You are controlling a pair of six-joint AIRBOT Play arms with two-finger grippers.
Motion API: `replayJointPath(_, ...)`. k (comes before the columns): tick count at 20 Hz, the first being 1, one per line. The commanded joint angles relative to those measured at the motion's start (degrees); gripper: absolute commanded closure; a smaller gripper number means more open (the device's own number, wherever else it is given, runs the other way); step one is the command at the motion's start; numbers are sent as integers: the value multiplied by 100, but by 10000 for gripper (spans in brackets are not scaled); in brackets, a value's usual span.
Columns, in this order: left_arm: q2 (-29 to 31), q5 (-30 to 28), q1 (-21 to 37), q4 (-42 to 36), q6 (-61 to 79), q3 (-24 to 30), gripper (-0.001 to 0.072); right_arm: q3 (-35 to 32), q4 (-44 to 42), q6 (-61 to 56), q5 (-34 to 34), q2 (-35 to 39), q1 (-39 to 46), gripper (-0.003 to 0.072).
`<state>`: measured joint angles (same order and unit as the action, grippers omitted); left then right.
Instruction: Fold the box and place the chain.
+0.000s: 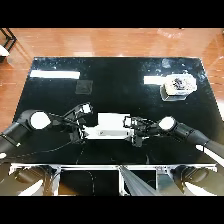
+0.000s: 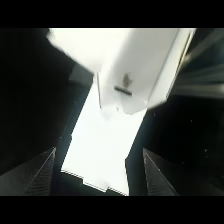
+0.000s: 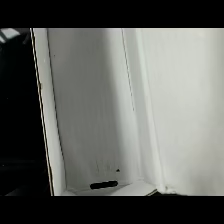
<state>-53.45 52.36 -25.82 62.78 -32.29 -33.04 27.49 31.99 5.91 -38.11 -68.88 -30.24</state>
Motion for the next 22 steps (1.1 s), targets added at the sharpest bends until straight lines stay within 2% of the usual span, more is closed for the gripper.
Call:
replayJointPath(1, -125, -634, -107, -326, 610, 297, 68, 2, 0, 0, 0, -2, 0, 324)
replayJointPath(3, -251, -815, -264, -752, 1054, 302, 69, 2, 0, 2, 0, -2, 0, 325)
replayJointPath(7, -570, -892, -551, -778, 2052, 299, 71, 2, -2, 0, 0, -2, 0, 325)
replayJointPath(12, -927, -1338, -553, -1078, 2162, 284, 92, 2, 0, 0, 0, -2, 0, 325)
replayJointPath(15, -1019, -1366, -551, -1156, 2164, 275, 96, 2, 0, 0, 0, -2, 0, 325)
replayJointPath(16, -1034, -1349, -557, -1191, 2164, 275, 118, 2, -2, 0, 0, -2, 0, 325)
replayJointPath(18, -1040, -1187, -557, -1346, 2164, 247, 313, 4, 0, 0, 0, -2, 0, 325)
replayJointPath(19, -1040, -1080, -557, -1384, 2162, 219, 371, 2, 0, 0, 0, -2, 0, 325)
replayJointPath(22, -1040, -1003, -557, -1390, 2164, 175, 395, 2, -2, 0, 0, -2, 0, 325)
